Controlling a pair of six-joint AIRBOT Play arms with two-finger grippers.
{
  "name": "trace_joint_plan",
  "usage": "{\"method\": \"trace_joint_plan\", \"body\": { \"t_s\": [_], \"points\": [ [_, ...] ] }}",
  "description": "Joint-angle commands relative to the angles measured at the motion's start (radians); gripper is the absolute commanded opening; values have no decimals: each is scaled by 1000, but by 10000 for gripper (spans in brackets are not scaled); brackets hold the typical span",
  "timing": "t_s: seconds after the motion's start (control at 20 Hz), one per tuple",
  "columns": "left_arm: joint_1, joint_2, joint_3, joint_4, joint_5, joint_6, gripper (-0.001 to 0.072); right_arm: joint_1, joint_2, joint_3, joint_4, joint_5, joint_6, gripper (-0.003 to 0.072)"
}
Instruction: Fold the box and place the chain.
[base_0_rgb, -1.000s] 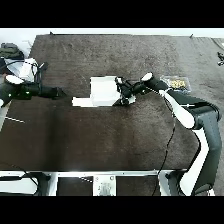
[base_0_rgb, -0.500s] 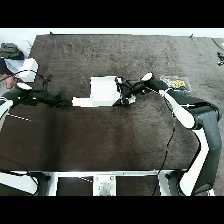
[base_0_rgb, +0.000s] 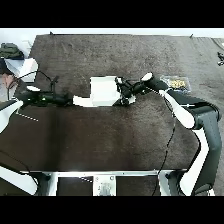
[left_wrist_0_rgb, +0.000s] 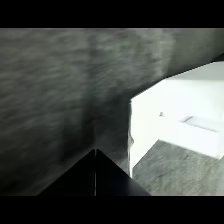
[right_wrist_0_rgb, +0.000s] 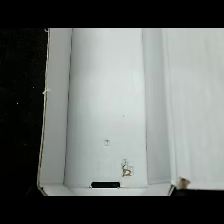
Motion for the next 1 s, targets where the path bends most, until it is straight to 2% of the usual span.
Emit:
{"method": "trace_joint_plan", "body": {
  "t_s": [0.0, 0.15, 0.3, 0.4, 0.5, 0.6, 0.95],
  "points": [
    [-49, -13, 2, -92, 1, 63, 10, 1, 0, 0, 0, 0, 0, 280],
    [-63, -13, 2, -190, -24, 123, 11, 1, 0, 0, 0, 0, 0, 281],
    [-63, -5, 30, -189, -37, 126, 16, 1, 0, 0, 0, 0, 0, 280],
    [-72, -5, 57, -187, -64, 101, 186, 1, 0, 0, 0, 0, 0, 281],
    [-86, -5, 81, -175, -84, 85, 193, 1, 0, 0, 0, 0, 0, 281],
    [-97, -5, 104, -172, -101, 66, 306, 1, 0, 0, 0, 0, 0, 280],
    [-115, -5, 122, -136, -98, 5, 302, 1, 0, 0, 0, 0, 0, 280]
  ]
}}
